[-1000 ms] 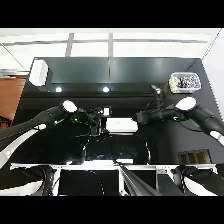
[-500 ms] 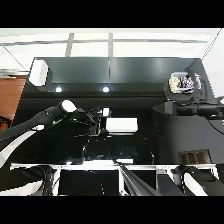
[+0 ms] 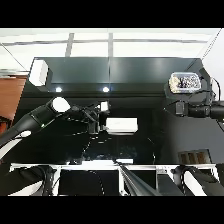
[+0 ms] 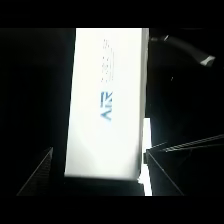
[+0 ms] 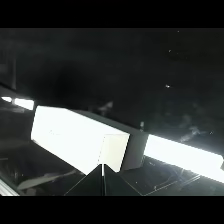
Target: Fold the box and place the chain.
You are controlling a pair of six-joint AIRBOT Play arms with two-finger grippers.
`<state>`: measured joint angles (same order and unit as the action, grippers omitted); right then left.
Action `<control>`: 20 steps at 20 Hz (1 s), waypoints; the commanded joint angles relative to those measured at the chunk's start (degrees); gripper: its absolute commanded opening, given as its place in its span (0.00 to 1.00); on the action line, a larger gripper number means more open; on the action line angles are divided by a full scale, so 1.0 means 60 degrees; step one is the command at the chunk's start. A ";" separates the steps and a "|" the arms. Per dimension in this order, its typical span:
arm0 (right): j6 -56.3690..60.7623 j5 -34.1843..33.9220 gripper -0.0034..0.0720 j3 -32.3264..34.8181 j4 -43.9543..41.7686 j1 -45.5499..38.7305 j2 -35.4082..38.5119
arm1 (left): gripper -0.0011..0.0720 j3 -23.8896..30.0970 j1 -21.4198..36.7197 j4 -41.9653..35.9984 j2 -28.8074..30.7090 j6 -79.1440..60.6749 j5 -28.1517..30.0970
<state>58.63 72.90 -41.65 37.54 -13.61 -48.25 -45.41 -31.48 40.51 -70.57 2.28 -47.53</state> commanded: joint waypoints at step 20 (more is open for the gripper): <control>-0.0015 -0.0204 0.06 0.0004 0.0357 -0.0051 0.0018 | 0.99 -0.2929 -0.1457 0.0171 -0.3064 0.2652 -0.1260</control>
<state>58.59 71.70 -41.65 39.09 -13.91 -48.21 -62.87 -39.70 41.45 -88.82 18.39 -55.13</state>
